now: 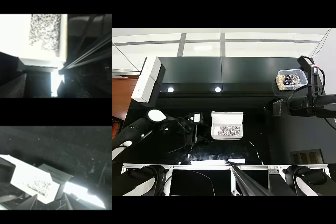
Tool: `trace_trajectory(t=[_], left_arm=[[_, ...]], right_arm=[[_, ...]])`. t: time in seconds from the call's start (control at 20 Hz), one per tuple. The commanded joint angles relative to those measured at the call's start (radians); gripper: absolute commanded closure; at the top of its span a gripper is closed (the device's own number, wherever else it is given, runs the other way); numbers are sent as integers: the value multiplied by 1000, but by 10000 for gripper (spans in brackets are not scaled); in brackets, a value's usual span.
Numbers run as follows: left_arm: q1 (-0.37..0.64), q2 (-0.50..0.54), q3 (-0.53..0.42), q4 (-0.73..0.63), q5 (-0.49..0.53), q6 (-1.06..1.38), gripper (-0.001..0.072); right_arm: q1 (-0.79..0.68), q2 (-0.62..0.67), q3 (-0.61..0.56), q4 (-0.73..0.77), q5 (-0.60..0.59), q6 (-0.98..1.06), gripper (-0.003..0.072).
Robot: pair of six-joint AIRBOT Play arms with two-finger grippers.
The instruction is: Fold the box and place the chain.
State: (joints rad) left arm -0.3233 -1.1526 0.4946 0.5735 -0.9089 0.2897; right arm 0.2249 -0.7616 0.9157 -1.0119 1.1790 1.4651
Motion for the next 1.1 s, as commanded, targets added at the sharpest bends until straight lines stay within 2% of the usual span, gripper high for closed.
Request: trace_trajectory(t=[0.0, 0.25, 0.6, 0.75, 1.05], left_arm=[[-31, -85, 48, -2, 38, 43, 2], [-33, -132, 79, -13, -37, 42, 2], [-33, -136, 81, -19, -34, 14, 2], [-39, -141, 84, -69, -34, 13, 3], [-61, -165, 111, -36, 2, -54, 2]], right_arm=[[0, 0, 0, 1, -1, 20, 283], [0, 0, -2, -2, 0, 23, 283], [0, -2, -2, -3, -1, 23, 283], [0, -2, -2, -12, -1, 23, 283], [0, -2, -2, -14, 0, 23, 283]])
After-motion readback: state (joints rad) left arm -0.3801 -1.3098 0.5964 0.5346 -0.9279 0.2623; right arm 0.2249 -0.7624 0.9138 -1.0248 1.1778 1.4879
